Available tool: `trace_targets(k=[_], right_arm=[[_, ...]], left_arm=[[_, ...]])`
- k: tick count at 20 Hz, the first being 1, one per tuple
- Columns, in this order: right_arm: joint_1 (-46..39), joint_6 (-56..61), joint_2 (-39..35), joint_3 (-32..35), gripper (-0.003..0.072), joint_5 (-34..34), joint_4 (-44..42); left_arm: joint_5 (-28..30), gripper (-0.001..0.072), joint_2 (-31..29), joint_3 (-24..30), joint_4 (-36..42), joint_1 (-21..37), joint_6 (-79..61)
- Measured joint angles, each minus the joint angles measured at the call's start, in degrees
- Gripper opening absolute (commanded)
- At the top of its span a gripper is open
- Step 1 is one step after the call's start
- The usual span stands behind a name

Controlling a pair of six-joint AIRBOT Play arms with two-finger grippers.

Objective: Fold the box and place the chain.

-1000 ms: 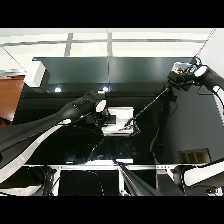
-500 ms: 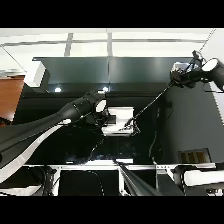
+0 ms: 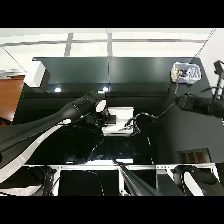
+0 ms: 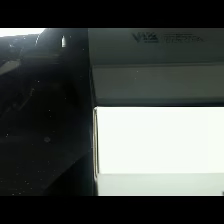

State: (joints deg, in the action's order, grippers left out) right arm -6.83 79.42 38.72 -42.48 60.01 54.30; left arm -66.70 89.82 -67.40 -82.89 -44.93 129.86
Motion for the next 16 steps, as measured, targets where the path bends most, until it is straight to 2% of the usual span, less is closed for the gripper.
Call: trace_targets(k=[2, 6, 10, 16], right_arm=[[0.2, 0.0, -4.0, 2.7, 0.003, 1.3, -6.1], [2.9, -0.5, -7.0, 4.7, 0.0031, 2.9, -14.1], [9.4, -0.6, -7.5, 5.4, 0.003, 2.6, -17.3], [19.2, -0.3, -4.7, 5.6, 0.003, -3.3, -20.2]], left_arm=[[0.0, 0.0033, 0.0, 0.0, 0.0, 0.0, 0.0], [0.0, 0.0033, 0.0, 0.0, 0.0, 0.0, 0.0], [0.0, 0.0033, 0.0, 0.0, 0.1, 0.0, 0.0], [0.0, 0.0033, 0.0, 0.0, 0.1, 0.0, 0.0]])
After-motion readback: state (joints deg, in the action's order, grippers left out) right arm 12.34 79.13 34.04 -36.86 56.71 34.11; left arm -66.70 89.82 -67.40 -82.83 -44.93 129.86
